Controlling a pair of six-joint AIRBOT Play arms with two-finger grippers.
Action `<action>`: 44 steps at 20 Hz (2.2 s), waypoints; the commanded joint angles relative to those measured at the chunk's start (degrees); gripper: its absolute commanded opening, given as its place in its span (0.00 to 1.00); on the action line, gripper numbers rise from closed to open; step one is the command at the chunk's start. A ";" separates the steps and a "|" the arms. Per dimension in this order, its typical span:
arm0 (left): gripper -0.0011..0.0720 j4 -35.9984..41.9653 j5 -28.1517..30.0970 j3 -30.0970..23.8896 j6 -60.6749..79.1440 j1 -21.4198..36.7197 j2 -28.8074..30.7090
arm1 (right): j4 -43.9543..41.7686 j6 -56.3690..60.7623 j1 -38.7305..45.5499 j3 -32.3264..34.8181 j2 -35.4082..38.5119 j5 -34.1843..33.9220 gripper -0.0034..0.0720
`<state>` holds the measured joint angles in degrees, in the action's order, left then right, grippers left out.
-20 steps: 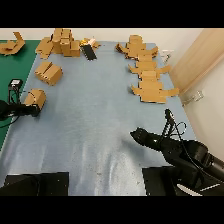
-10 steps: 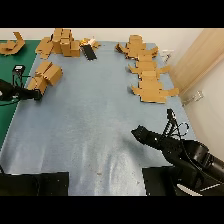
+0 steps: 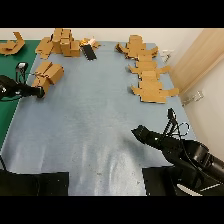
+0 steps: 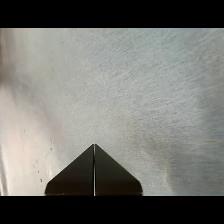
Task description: Fold the box.
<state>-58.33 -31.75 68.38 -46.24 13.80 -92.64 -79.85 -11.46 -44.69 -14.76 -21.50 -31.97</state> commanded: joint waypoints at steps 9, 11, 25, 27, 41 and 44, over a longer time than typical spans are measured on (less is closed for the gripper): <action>0.97 -2.62 -23.76 9.60 -6.32 4.79 2.05 | 0.15 0.11 0.00 -0.04 0.02 0.11 0.05; 0.97 -2.80 -27.41 13.18 -6.36 4.74 2.19 | 0.15 0.07 0.00 -0.04 0.02 0.28 0.05; 0.03 13.79 -33.90 3.43 -1.11 -9.62 20.31 | -8.55 -31.23 8.98 -20.74 -26.62 -5.92 0.05; 0.03 13.79 -31.89 -3.96 -1.95 -14.82 24.44 | -16.65 -43.43 13.33 -27.69 -33.92 -12.31 0.05; 0.03 13.51 -27.32 -15.65 -5.88 -28.74 27.69 | -22.82 -58.62 15.89 -39.91 -48.43 -27.21 0.05; 0.03 13.53 -27.28 -15.65 -5.86 -28.72 27.69 | -22.82 -58.62 15.89 -39.91 -48.43 -27.21 0.05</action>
<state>-44.84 -58.87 52.86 -51.96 -14.72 -64.99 -102.45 -69.67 -28.84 -54.54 -69.76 -58.43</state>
